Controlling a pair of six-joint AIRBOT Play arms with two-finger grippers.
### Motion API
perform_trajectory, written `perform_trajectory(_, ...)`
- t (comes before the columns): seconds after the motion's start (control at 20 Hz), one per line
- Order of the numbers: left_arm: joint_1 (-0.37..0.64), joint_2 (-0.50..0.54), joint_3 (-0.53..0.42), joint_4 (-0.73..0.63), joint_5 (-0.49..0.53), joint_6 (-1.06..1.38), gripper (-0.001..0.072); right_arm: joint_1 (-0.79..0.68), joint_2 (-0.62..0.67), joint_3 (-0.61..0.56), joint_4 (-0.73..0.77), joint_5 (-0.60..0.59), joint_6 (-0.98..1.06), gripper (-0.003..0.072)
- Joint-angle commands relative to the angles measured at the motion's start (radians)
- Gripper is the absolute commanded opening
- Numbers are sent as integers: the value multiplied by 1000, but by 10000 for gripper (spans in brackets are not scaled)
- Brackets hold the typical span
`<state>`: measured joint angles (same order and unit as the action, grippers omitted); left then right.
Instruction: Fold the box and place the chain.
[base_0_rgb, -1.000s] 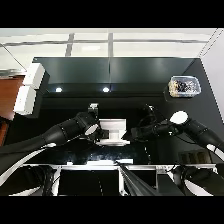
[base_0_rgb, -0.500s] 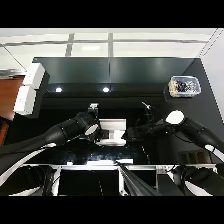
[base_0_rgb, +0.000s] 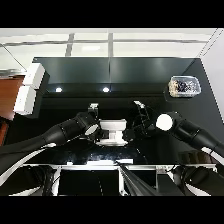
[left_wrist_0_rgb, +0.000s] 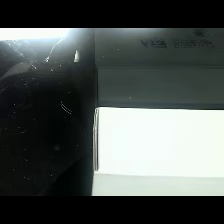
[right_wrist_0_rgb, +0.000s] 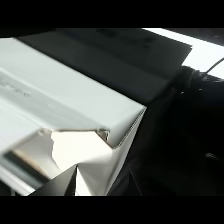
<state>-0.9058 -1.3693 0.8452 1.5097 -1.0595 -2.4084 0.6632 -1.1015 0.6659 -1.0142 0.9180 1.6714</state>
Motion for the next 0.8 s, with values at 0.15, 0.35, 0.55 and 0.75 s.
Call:
perform_trajectory(0.15,0,0,0,1,5,0,28,122,-2,40,-282,-51,360,360)
perform_trajectory(0.35,0,0,0,1,4,0,28,179,-16,83,-351,-29,505,302)
perform_trajectory(0.55,0,0,0,5,4,0,28,241,-74,158,-451,74,653,301)
perform_trajectory(0.75,0,0,0,19,5,0,28,253,-99,171,-472,104,758,223)
